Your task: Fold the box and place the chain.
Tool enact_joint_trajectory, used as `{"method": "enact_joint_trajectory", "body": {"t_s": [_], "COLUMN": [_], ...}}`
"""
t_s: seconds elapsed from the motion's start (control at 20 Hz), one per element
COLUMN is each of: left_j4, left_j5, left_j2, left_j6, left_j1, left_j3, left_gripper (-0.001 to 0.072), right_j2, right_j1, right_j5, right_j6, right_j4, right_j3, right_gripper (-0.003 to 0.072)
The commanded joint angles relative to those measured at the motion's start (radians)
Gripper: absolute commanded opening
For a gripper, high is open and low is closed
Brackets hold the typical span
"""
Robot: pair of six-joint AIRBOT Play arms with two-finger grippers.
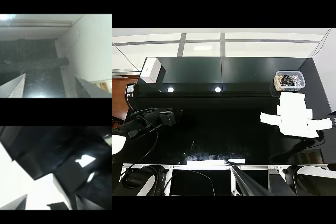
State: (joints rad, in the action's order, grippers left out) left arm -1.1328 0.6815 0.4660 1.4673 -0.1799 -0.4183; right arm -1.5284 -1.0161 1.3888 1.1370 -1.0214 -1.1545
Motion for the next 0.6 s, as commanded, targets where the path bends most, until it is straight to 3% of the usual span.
{"method": "enact_joint_trajectory", "body": {"t_s": [0.0,0.2,0.25,0.3,0.4,0.45,0.5,0.55], "left_j4": [0.001,0.001,0.001,0.001,0.001,0.001,0.000,0.000], "left_j5": [0.000,0.000,0.000,0.000,0.000,0.000,0.000,0.000], "left_j2": [0.000,0.000,0.000,0.000,0.000,0.000,0.000,0.000], "left_j6": [0.002,0.002,0.002,0.002,0.002,0.002,0.002,0.002], "left_j1": [-0.001,-0.001,-0.001,-0.001,0.000,0.000,0.000,0.000], "left_j3": [0.000,0.000,0.000,0.000,0.000,0.000,0.000,0.000], "left_gripper": [0.0689,0.0689,0.0689,0.0689,0.0689,0.0689,0.0689,0.0689], "right_j2": [-0.106,-0.116,-0.116,-0.116,-0.115,-0.115,-0.115,-0.115], "right_j1": [0.003,0.026,0.027,0.027,0.031,0.034,0.040,0.050], "right_j5": [0.115,0.108,0.112,0.121,0.152,0.172,0.193,0.219], "right_j6": [-0.189,-0.230,-0.229,-0.228,-0.229,-0.229,-0.230,-0.230], "right_j4": [0.083,0.078,0.066,0.053,0.035,0.017,0.015,0.021], "right_j3": [-0.014,-0.015,-0.015,-0.015,-0.015,-0.015,-0.014,-0.014], "right_gripper": [0.0720,0.0700,0.0521,0.0474,0.0135,0.0098,0.0010,0.0010]}}
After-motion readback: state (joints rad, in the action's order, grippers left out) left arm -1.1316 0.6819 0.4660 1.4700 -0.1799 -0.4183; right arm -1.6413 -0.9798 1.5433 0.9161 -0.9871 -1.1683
